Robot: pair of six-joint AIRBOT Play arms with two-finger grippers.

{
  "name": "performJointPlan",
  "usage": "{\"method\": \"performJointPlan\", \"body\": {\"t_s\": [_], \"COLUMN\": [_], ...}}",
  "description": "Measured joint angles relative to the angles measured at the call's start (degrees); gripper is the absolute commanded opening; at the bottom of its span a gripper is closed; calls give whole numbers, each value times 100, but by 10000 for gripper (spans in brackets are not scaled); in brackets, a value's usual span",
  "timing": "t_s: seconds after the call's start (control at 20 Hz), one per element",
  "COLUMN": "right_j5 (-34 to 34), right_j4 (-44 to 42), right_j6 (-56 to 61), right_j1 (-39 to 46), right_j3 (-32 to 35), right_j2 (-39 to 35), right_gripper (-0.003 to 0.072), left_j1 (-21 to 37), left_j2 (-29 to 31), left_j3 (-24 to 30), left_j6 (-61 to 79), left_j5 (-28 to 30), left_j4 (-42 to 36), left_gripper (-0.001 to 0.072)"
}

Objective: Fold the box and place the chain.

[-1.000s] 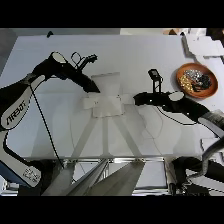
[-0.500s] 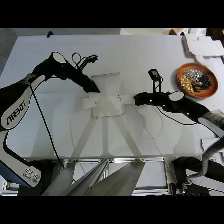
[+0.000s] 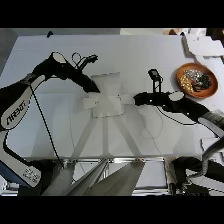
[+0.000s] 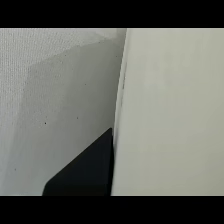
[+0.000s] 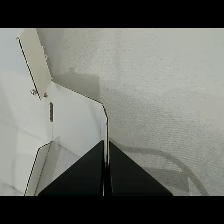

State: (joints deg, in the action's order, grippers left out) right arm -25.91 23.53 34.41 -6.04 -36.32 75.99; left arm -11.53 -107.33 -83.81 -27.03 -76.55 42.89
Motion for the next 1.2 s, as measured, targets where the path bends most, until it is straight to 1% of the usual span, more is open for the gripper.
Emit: {"method": "performJointPlan", "body": {"t_s": [0.05, 0.1, 0.15, 0.3, 0.4, 0.6, 0.75, 0.9, 1.0, 1.1, 1.2], "right_j5": [-2, -33, -42, -33, -28, -28, -33, -155, -326, -529, -671], "right_j4": [0, 13, 13, 4, 13, 295, 654, 833, 907, 953, 999], "right_j6": [0, 2, 4, 289, 461, 605, 678, 741, 761, 761, 765], "right_j1": [0, 0, 0, 0, 9, 282, 706, 1147, 1392, 1561, 1648], "right_j3": [0, 2, 2, 2, 2, 2, 2, 2, 2, 4, 4], "right_j2": [0, 2, 0, -87, -286, -968, -1519, -1915, -2061, -2138, -2177], "right_gripper": [143, 332, 478, 488, 486, 454, 454, 454, 453, 453, 453], "left_j1": [0, 0, 4, 0, 2, 2, -68, -122, -155, -181, -199], "left_j2": [0, 0, -4, 50, 212, 949, 1508, 1790, 1860, 1836, 1687], "left_j3": [0, 0, 0, 0, 2, 2, 26, 201, 459, 721, 905], "left_j6": [0, -17, -22, -22, -70, -122, 94, 457, 789, 1233, 1644], "left_j5": [0, 22, 81, -26, -76, -166, -289, -286, -42, 195, 315], "left_j4": [0, 59, 44, 42, 245, 817, 890, 455, 66, -149, -267], "left_gripper": [11, 11, 6, 5, 4, 2, 0, 1, 6, 6, 4]}}
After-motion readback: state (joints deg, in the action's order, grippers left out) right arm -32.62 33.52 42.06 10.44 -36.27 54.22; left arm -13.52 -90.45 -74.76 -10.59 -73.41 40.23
